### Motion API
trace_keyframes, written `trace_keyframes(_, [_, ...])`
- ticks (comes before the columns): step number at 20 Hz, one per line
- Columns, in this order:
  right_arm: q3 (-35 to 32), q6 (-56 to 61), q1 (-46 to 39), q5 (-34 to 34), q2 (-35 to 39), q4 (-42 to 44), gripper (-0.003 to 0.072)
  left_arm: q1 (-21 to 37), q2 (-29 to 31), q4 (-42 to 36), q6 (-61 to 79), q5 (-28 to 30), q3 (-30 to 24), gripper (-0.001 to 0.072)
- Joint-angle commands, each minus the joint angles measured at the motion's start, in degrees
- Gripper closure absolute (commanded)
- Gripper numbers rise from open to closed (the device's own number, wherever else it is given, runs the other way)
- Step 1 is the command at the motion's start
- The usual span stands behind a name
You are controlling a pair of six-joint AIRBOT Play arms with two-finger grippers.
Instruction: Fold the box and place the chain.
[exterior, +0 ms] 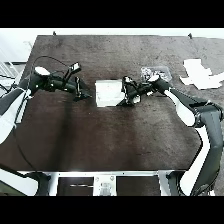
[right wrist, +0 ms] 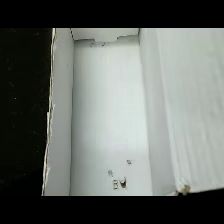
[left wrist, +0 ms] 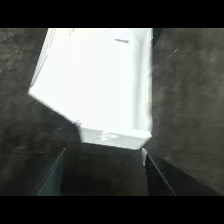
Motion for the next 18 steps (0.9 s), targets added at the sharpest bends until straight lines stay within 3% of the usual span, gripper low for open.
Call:
trace_keyframes(1, [0.0,0.0,0.0,0.0,0.0,0.0,0.0101,0.0,-4.2,-1.5,7.4,0.6,1.5,0.0119])
trace_keyframes(3, [0.0,0.0,0.0,0.0,0.0,0.0,0.0100,0.0,-5.5,-1.6,10.1,1.2,2.2,0.0120])
trace_keyframes(5, [0.0,0.0,0.0,0.0,0.0,0.0,0.0100,0.0,-5.7,-1.0,10.9,5.6,2.2,0.0121])
trace_keyframes(9, [0.0,0.0,0.0,0.0,0.0,0.0,0.0101,0.0,-5.6,-2.3,7.3,-2.3,2.2,0.0120])
trace_keyframes(12, [0.0,0.0,0.0,0.0,0.0,0.0,0.0100,0.0,-6.1,-0.6,3.6,-1.6,2.2,0.0061])
trace_keyframes(18, [0.0,0.0,0.0,0.0,0.0,0.0,0.0100,-1.4,-8.3,-0.9,10.8,-4.3,3.2,0.0056])
